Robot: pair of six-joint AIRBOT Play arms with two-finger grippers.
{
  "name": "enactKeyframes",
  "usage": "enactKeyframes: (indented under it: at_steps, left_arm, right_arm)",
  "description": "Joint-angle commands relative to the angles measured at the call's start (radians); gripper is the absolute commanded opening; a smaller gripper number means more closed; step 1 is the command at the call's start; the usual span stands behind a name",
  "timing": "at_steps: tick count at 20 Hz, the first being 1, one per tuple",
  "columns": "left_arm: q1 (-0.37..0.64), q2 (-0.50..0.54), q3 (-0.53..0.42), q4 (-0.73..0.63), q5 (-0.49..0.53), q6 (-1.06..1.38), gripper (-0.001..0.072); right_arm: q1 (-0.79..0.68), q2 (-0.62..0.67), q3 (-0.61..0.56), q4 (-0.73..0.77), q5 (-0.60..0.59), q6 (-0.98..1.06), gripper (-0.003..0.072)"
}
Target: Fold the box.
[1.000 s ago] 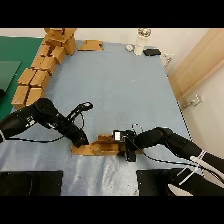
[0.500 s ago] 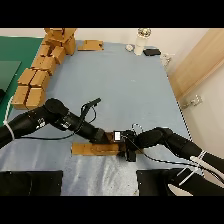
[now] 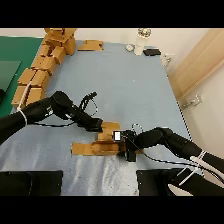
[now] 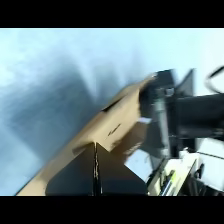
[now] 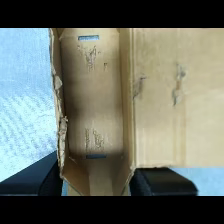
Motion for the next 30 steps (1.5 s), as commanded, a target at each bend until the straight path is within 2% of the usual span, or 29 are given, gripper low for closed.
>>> enactKeyframes:
  at_steps: [1, 8, 11, 14, 16, 19, 20, 22, 23, 24, 25, 28, 30]
  left_arm:
    - [0.007, -0.049, 0.006, 0.054, 0.002, -0.022, 0.0010]
    - [0.007, -0.079, 0.006, 0.044, 0.022, 0.012, 0.0010]
    - [0.010, -0.075, 0.006, -0.066, 0.037, 0.150, 0.0009]
    - [0.025, -0.034, -0.002, -0.152, 0.006, 0.328, 0.0006]
    - [0.058, 0.065, -0.053, -0.151, -0.002, 0.423, 0.0005]
    - [0.090, 0.283, -0.153, -0.139, -0.124, 0.712, 0.0007]
    - [0.077, 0.357, -0.182, -0.109, -0.127, 0.756, 0.0011]
    - [0.036, 0.491, -0.221, 0.040, -0.105, 0.790, 0.0017]
    - [0.014, 0.542, -0.235, 0.126, -0.087, 0.790, 0.0256]
    - [-0.003, 0.577, -0.246, 0.181, -0.071, 0.790, 0.0528]
    - [-0.014, 0.600, -0.256, 0.216, -0.069, 0.792, 0.0672]
    - [-0.039, 0.594, -0.274, 0.264, -0.069, 0.812, 0.0688]
    - [-0.055, 0.550, -0.286, 0.285, -0.061, 0.833, 0.0689]
  right_arm:
    - [0.000, 0.001, -0.001, 0.000, 0.000, 0.000, 0.0502]
    - [0.000, 0.001, -0.001, 0.000, 0.000, 0.000, 0.0502]
    - [0.000, 0.001, -0.001, 0.000, 0.000, 0.000, 0.0502]
    - [0.000, 0.001, -0.001, 0.000, 0.000, 0.000, 0.0502]
    - [0.000, 0.001, -0.001, 0.000, 0.000, 0.000, 0.0502]
    - [0.000, 0.001, -0.001, 0.000, 0.000, 0.000, 0.0502]
    - [0.000, 0.001, -0.001, 0.000, 0.000, 0.000, 0.0502]
    - [0.000, 0.001, -0.001, 0.000, 0.000, 0.000, 0.0502]
    - [0.000, 0.001, -0.001, 0.000, 0.000, 0.000, 0.0502]
    - [0.000, 0.001, -0.001, 0.000, 0.000, 0.000, 0.0502]
    - [0.000, 0.001, -0.001, 0.000, 0.000, 0.000, 0.0502]
    - [0.000, 0.001, -0.001, 0.000, 0.000, 0.000, 0.0502]
    - [0.000, 0.001, -0.001, 0.000, 0.000, 0.000, 0.0502]
